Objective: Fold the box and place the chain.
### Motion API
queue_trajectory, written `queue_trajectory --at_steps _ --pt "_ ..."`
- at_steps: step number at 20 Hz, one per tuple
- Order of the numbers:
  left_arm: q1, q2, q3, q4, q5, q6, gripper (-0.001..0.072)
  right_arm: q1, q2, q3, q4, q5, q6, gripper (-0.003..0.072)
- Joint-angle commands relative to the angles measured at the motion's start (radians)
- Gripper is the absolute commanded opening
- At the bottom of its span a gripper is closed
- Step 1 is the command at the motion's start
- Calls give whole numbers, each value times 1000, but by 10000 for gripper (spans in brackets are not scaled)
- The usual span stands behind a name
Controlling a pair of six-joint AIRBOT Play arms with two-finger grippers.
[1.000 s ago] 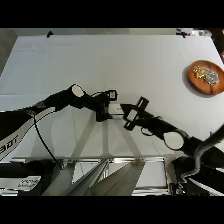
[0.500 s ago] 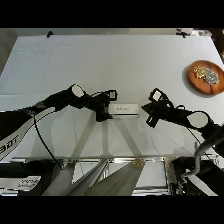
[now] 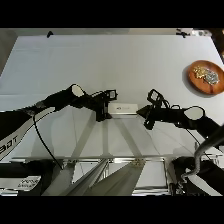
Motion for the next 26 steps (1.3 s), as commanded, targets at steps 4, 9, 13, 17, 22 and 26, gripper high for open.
queue_trajectory --at_steps 4,9,13,17,22,26 --pt "0 0 0 -1 0 0 352 -2 21 4 -56 -68 -12 8" --pt "0 0 0 -1 0 0 352 -2 -33 4 -90 -23 33 7" --pt "0 0 0 -1 0 0 352 -2 -96 4 -90 4 34 9" --pt "0 0 0 -1 0 0 352 -2 -86 4 -120 3 66 10" --pt "0 0 0 -1 0 0 352 -2 85 12 -139 -80 66 11" --pt "0 0 0 -5 -30 0 345 -2 246 11 -219 -211 151 10"
